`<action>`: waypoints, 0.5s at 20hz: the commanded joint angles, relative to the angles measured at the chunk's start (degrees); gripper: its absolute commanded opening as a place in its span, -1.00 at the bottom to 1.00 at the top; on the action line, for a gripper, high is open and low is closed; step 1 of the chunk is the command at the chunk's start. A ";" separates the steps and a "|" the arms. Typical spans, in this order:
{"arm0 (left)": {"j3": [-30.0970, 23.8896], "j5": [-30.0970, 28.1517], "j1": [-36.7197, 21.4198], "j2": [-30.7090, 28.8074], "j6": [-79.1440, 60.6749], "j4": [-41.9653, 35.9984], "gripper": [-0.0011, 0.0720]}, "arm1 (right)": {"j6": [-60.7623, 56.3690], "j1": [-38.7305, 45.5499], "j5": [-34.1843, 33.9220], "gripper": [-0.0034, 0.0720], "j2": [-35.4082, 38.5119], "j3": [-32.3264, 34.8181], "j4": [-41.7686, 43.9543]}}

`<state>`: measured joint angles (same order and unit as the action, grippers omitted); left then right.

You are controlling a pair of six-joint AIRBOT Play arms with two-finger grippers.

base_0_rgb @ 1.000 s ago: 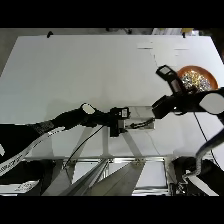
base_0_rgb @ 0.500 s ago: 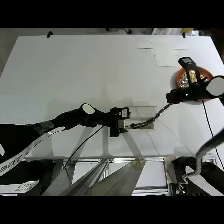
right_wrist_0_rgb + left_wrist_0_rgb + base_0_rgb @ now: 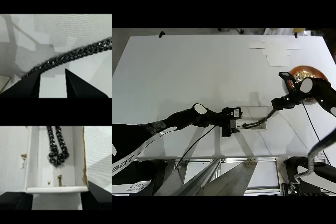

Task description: Fold the box and place the chain.

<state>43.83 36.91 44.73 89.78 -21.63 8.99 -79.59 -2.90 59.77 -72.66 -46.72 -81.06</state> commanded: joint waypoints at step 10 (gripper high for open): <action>0.00 -0.02 0.00 0.02 0.00 0.00 -0.50 | -1.40 0.04 -3.19 -0.13 -4.87 0.37 -0.20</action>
<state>43.83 36.91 44.73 89.78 -21.63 8.99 -80.86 -2.90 57.69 -76.49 -46.39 -81.28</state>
